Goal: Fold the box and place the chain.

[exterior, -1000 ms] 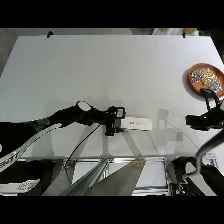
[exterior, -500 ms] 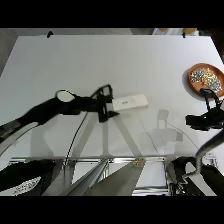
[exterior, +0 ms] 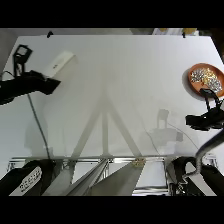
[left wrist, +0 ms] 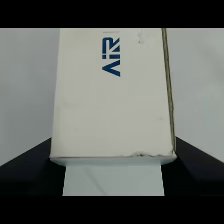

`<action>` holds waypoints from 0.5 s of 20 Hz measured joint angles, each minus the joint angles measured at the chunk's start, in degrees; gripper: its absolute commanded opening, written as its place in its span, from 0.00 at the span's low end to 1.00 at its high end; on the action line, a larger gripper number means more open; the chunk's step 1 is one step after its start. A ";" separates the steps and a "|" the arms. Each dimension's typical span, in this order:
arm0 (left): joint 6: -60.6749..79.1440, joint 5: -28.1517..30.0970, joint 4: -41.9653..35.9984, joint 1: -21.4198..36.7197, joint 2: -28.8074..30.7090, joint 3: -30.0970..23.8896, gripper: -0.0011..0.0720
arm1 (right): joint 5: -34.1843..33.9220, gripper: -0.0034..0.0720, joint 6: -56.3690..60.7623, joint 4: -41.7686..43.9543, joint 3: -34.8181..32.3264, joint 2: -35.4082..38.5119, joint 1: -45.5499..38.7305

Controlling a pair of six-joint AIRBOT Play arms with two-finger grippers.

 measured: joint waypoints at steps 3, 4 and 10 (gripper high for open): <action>-8.44 -2.45 6.19 8.44 -3.30 -0.52 0.33 | 0.00 0.07 0.00 0.02 0.00 0.00 0.00; -10.16 -3.50 7.65 10.38 -4.66 -0.92 0.33 | 0.00 0.07 0.00 0.00 0.00 0.00 0.00; -14.34 -6.82 13.40 14.58 -10.14 -3.85 0.99 | 0.00 0.07 0.00 0.02 0.00 0.00 0.00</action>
